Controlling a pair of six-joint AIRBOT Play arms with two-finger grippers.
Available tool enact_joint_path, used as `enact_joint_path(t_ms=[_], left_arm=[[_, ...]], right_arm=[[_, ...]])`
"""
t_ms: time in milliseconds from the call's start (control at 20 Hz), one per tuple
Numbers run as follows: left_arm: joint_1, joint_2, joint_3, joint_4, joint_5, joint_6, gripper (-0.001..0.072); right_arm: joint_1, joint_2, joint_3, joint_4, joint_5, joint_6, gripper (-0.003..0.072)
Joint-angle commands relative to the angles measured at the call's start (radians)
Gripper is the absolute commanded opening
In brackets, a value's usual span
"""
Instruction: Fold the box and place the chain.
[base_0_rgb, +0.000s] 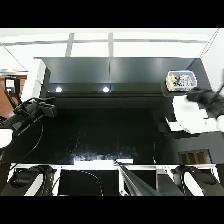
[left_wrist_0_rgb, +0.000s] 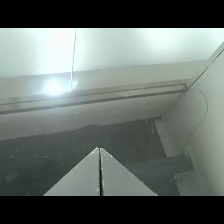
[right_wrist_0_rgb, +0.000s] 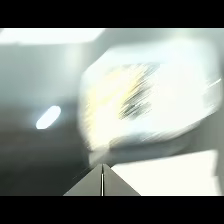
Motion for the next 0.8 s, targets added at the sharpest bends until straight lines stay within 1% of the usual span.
enact_joint_path(t_ms=[0,100,200,250,300,350,400,500,550,600,750], left_arm=[[0.000,-0.001,0.000,-0.001,0.010,0.000,0.0029],[0.000,-0.003,0.000,-0.001,0.010,0.000,0.0029],[0.000,-0.013,0.000,-0.001,0.009,0.000,0.0029],[0.000,-0.020,0.000,-0.001,0.009,0.000,0.0029],[0.000,-0.028,0.000,-0.001,0.009,0.000,0.0029],[0.000,-0.039,0.000,-0.001,0.009,0.000,0.0029],[0.000,-0.050,0.000,-0.001,0.009,0.000,0.0029],[0.000,-0.073,0.000,-0.001,0.009,0.000,0.0029],[0.000,-0.086,0.000,-0.001,0.009,0.000,0.0029],[-0.001,-0.098,0.000,-0.003,0.006,0.000,0.0029],[0.000,-0.115,0.000,-0.004,0.002,0.000,0.0029]], right_arm=[[-0.327,-0.160,0.206,-0.061,-0.003,0.021,0.0018],[-0.510,-0.308,0.369,-0.061,0.227,0.045,0.0018],[-0.631,-0.455,0.510,-0.062,0.479,0.068,0.0020],[-0.665,-0.523,0.571,-0.062,0.589,0.072,0.0057],[-0.686,-0.594,0.634,-0.061,0.690,0.078,0.0281],[-0.688,-0.653,0.684,-0.062,0.774,0.049,0.0616],[-0.681,-0.711,0.727,-0.058,0.860,-0.021,0.0652],[-0.660,-0.802,0.777,-0.024,0.994,-0.170,0.0641],[-0.652,-0.834,0.782,0.039,1.038,-0.264,0.0637],[-0.644,-0.858,0.782,0.080,1.072,-0.330,0.0637],[-0.610,-0.907,0.782,0.020,1.084,-0.390,0.0636]])
